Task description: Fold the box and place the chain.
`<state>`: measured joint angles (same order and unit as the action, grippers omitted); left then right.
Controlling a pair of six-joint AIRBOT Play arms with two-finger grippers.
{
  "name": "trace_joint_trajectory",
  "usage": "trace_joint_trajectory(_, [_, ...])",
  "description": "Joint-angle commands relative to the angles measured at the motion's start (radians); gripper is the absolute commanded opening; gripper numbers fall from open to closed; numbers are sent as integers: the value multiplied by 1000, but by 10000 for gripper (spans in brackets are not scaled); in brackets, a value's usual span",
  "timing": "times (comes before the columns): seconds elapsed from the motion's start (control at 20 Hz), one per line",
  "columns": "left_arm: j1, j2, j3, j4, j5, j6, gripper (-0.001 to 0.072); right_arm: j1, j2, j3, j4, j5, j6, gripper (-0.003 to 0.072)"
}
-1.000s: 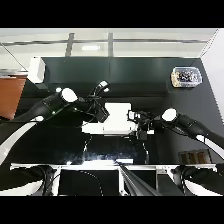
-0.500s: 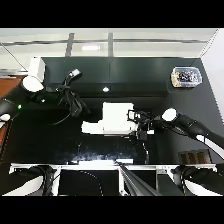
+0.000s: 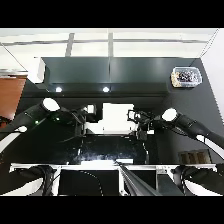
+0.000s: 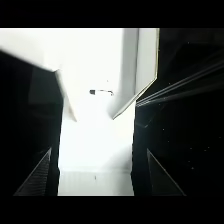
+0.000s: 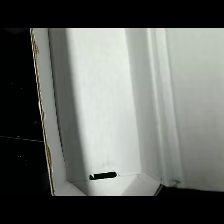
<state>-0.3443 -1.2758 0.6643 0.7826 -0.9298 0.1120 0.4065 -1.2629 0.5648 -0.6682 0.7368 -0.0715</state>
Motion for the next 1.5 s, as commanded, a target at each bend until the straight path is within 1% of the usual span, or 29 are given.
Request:
trace_joint_trajectory(0.0, [-82, -21, -12, 6, 115, 58, 706, 1, 0, 0, 3, 0, 0, 404])
trace_joint_trajectory(0.15, [-91, -24, -10, -102, 119, 60, 678, 1, 0, 0, 3, 0, 0, 404])
trace_joint_trajectory(0.2, [-91, -24, -8, -123, 117, 60, 576, 1, 0, 0, 3, 0, 0, 404])
trace_joint_trajectory(0.25, [-91, -24, -7, -143, 114, 60, 447, 1, 0, 0, 3, 0, 0, 404])
trace_joint_trajectory(0.3, [-91, -24, -3, -146, 105, 60, 374, 1, 0, 0, 3, 0, 0, 404])
trace_joint_trajectory(0.45, [-91, -24, 3, -148, 46, 61, 209, 1, 0, 0, 3, 0, 0, 404])
trace_joint_trajectory(0.55, [-91, -26, 3, -172, 18, 61, 152, 1, 0, 0, 3, 0, 0, 404])
trace_joint_trajectory(0.8, [-99, -72, 3, -362, 37, 110, 152, 1, 0, 0, 3, 0, 0, 404])
trace_joint_trajectory(0.95, [-99, -72, 2, -362, 27, 101, 152, 1, 0, 0, 3, 0, 0, 404])
trace_joint_trajectory(1.1, [-99, -72, 2, -304, 36, 101, 155, 1, 0, 0, 3, 0, 0, 404])
trace_joint_trajectory(1.15, [-99, -72, 2, -282, 35, 100, 192, 1, 0, 0, 3, 0, 0, 404])
trace_joint_trajectory(1.2, [-99, -72, 2, -270, 37, 101, 312, 1, 0, 0, 3, 0, 0, 404])
trace_joint_trajectory(1.25, [-99, -72, 2, -270, 36, 100, 373, 1, 0, 0, 3, 0, 0, 404])
trace_joint_trajectory(1.3, [-99, -72, 3, -270, 36, 100, 373, 1, 0, 0, 3, 0, 0, 404])
trace_joint_trajectory(1.35, [-99, -71, 3, -271, 37, 92, 361, 1, 0, 0, 3, 0, 0, 404])
trace_joint_trajectory(1.4, [-99, -71, 3, -271, 37, 79, 329, 1, 0, 0, 3, 0, 0, 404])
trace_joint_trajectory(1.45, [-99, -71, 3, -270, 36, 70, 329, 1, 0, 0, 3, 0, 0, 404])
